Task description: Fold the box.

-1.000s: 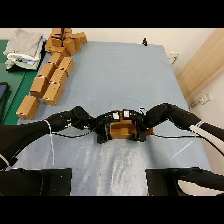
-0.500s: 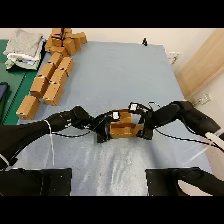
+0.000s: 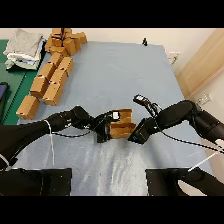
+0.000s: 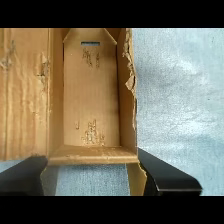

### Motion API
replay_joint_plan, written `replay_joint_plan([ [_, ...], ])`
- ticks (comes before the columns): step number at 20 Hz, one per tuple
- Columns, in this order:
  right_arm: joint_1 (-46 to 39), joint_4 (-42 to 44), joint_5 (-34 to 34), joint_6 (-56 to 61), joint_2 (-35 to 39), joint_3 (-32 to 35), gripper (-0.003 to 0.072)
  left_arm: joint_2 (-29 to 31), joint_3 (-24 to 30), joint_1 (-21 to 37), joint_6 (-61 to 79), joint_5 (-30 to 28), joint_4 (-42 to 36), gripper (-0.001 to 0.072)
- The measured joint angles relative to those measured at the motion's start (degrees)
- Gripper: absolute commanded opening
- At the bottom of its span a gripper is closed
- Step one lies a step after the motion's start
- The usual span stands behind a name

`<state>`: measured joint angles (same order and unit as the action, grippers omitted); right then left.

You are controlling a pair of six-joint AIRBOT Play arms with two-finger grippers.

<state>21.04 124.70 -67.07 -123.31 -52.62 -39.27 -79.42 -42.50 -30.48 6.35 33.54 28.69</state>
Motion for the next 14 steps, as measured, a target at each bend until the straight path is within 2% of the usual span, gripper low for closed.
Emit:
replay_joint_plan([
  [1,0.04,0.55,0.15,3.32,0.00,0.00,0.0636,0.00,0.00,0.00,0.00,0.00,0.00,0.0422],
  [2,0.07,0.98,0.57,6.29,0.00,0.00,0.0346,0.00,0.00,0.00,0.02,0.02,0.02,0.0422],
  [3,0.07,1.36,1.38,9.55,0.00,0.00,-0.0001,0.00,0.00,0.00,0.02,0.02,0.02,0.0422],
  [6,0.09,2.49,3.65,17.27,0.00,0.00,0.0003,0.00,0.00,0.00,0.02,0.02,0.02,0.0422],
  [10,0.07,3.39,10.47,21.49,-1.29,-1.29,0.0003,0.00,0.00,0.00,0.02,0.02,0.02,0.0422],
  [14,0.07,3.48,15.10,22.82,-8.76,-7.89,0.0002,0.00,0.00,0.00,0.02,0.04,0.02,0.0422],
])
